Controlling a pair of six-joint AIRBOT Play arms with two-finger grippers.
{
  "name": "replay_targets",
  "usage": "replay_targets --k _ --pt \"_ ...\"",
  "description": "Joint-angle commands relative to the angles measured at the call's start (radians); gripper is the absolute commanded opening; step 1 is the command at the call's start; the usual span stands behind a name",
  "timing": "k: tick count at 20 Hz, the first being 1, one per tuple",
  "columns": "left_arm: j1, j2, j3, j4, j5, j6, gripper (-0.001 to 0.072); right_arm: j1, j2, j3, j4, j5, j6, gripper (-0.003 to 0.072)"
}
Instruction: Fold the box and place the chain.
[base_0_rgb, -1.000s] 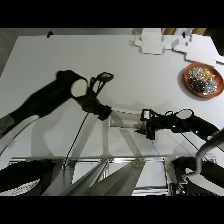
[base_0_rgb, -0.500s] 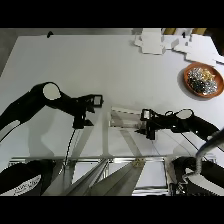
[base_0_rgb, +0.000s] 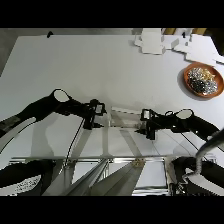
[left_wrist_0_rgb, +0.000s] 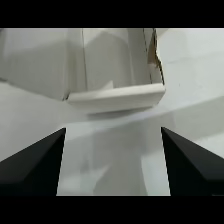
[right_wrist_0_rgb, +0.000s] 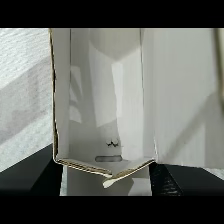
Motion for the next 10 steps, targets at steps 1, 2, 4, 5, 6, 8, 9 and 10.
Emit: replay_targets --k 1,2,4,5,6,8,9,10 --pt "-0.033 -0.056 -0.003 -0.066 0.023 0.055 0.067 0.0 0.0 0.0 0.0 0.0 0.0 0.0296" --pt "-0.033 -0.066 -0.003 -0.066 0.022 0.055 0.0672 0.0 0.0 0.0 0.0 0.0 0.0 0.0296" --pt "-0.033 -0.068 -0.003 -0.073 0.02 0.054 0.0713 0.0 0.0 0.0 0.0 0.0 0.0 0.0296" --pt "-0.033 -0.068 -0.003 -0.075 0.018 0.053 0.0713 0.0 0.0 0.0 0.0 0.0 0.0 0.0296" --pt "-0.033 -0.068 -0.003 -0.075 0.013 0.052 0.0713 0.0 0.0 0.0 0.0 0.0 0.0 0.0296" --pt "-0.037 -0.068 -0.003 -0.075 0.011 0.052 0.0713 0.0 0.0 0.0 0.0 0.0 0.0 0.0296" --pt "-0.04 -0.068 -0.003 -0.075 0.011 0.052 0.0713 0.0 0.0 0.0 0.0 0.0 0.0 0.0296" --pt "-0.047 -0.068 -0.003 -0.077 0.012 0.052 0.0713 0.0 0.0 0.0 0.0 0.0 0.0 0.0296"
